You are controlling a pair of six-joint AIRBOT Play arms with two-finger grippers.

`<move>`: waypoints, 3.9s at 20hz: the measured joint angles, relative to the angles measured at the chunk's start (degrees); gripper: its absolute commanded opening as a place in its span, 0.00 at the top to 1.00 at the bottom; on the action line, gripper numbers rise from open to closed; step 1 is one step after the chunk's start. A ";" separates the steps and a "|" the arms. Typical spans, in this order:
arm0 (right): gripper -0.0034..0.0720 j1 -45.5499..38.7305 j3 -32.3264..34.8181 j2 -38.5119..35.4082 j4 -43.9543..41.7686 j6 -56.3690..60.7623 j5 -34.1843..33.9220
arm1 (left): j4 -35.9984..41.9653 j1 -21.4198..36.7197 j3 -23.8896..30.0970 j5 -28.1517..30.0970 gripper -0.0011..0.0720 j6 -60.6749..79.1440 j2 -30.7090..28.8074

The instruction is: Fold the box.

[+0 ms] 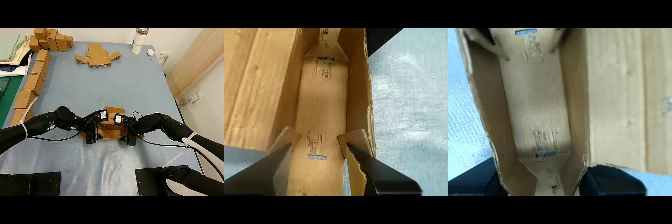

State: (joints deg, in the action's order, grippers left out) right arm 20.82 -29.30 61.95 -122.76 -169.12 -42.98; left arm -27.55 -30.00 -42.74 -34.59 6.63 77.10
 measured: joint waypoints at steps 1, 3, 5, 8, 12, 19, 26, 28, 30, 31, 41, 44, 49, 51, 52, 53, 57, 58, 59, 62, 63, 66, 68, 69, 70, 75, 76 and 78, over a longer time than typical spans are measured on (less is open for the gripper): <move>0.30 -0.02 0.00 0.00 0.00 -0.02 0.00 | 0.20 0.00 0.04 0.02 0.22 0.09 0.07; 0.30 -0.02 0.00 0.00 0.00 -0.02 0.00 | 0.44 0.00 0.04 0.02 0.22 0.26 0.15; 0.30 -0.02 0.00 0.00 0.00 -0.02 0.00 | 0.52 0.00 0.04 0.02 0.22 0.24 0.20; 0.30 -0.04 0.00 0.00 0.00 0.00 0.00 | 0.44 0.00 0.04 0.28 0.97 -2.12 0.15; 0.30 -0.04 0.00 0.00 0.00 0.00 0.00 | -7.65 1.66 -0.20 -1.03 0.97 -16.28 -3.63; 0.30 -0.02 0.00 0.00 -0.02 0.00 0.00 | -29.44 11.02 -0.22 -11.74 0.97 -64.54 -18.25; 0.30 -0.02 0.00 0.00 -0.02 0.00 0.00 | -30.86 17.03 5.05 -18.21 0.97 -90.51 -16.68; 0.30 -0.02 0.00 0.00 -0.02 0.00 0.00 | -27.32 15.08 5.73 -16.41 0.97 -91.19 -13.86; 0.30 -0.02 0.00 0.00 -0.02 0.00 0.02 | -22.99 12.76 6.03 -13.94 0.97 -90.12 -11.13; 0.30 -0.02 0.00 0.00 -0.02 0.00 0.00 | -21.03 11.72 6.14 -12.68 0.97 -89.35 -10.12; 0.30 -0.02 0.00 0.00 0.00 -0.02 0.02 | -13.35 8.81 6.36 -9.35 0.97 -85.64 -8.59; 0.30 -0.02 0.00 0.00 0.00 0.00 0.00 | -12.26 8.37 6.36 -9.33 0.97 -84.50 -8.57; 0.30 -0.02 0.00 0.00 0.00 0.00 0.02 | -7.26 5.01 6.32 -7.80 0.96 -80.91 -8.55; 0.30 -0.02 0.00 0.00 0.00 0.00 0.00 | -6.54 4.87 6.32 -7.26 0.80 -80.32 -8.55; 0.30 -0.02 0.00 0.00 0.00 0.00 0.00 | -6.36 5.16 6.32 -7.23 0.62 -80.15 -8.55; 0.30 -0.02 0.00 0.00 0.00 0.00 0.00 | -6.03 5.55 6.32 -7.37 0.63 -80.11 -8.55; 0.30 -0.02 0.00 0.00 0.00 0.00 0.00 | -5.75 7.28 5.55 -8.41 0.62 -79.82 -8.52; 0.30 -0.02 0.00 0.00 0.00 0.00 0.00 | -5.68 7.63 5.09 -8.46 0.60 -79.71 -8.52; 0.30 -0.02 0.00 0.00 0.00 0.00 0.00 | -5.66 7.82 4.57 -8.44 0.46 -79.67 -8.52; 0.30 -0.02 0.00 0.00 0.00 0.00 0.02 | -5.60 8.17 2.93 -8.46 0.45 -78.73 -8.55; 0.30 -0.02 0.00 0.00 0.00 0.00 0.00 | -5.57 8.20 2.51 -8.55 0.45 -78.42 -8.55; 0.30 -0.02 0.00 0.00 0.00 0.00 0.00 | -5.33 8.31 1.73 -9.11 0.22 -77.26 -8.39; 0.30 -0.02 0.00 0.00 0.00 0.00 0.02 | -5.01 8.31 1.53 -9.75 0.16 -76.72 -7.87; 0.30 -0.02 0.00 0.00 0.00 0.00 0.00 | -4.61 8.26 1.44 -9.92 0.16 -76.46 -7.45; 0.30 -0.02 0.00 0.00 0.00 0.00 0.02 | -3.93 8.20 1.40 -10.03 0.16 -76.24 -6.95; 0.30 -0.02 0.00 0.00 0.00 0.00 0.02 | 0.15 8.17 1.33 -9.73 0.16 -75.63 -4.28; 0.30 -0.02 0.00 0.00 0.00 0.00 0.00 | 0.83 8.17 1.31 -9.14 0.16 -75.60 -3.98; 0.30 -0.02 0.00 0.00 0.00 0.00 0.00 | 0.87 7.82 1.07 -8.41 0.17 -76.13 -3.65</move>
State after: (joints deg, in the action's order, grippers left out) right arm 20.80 -29.30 61.95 -122.76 -169.12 -42.98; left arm -26.68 -22.17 -41.67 -43.00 -69.49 73.45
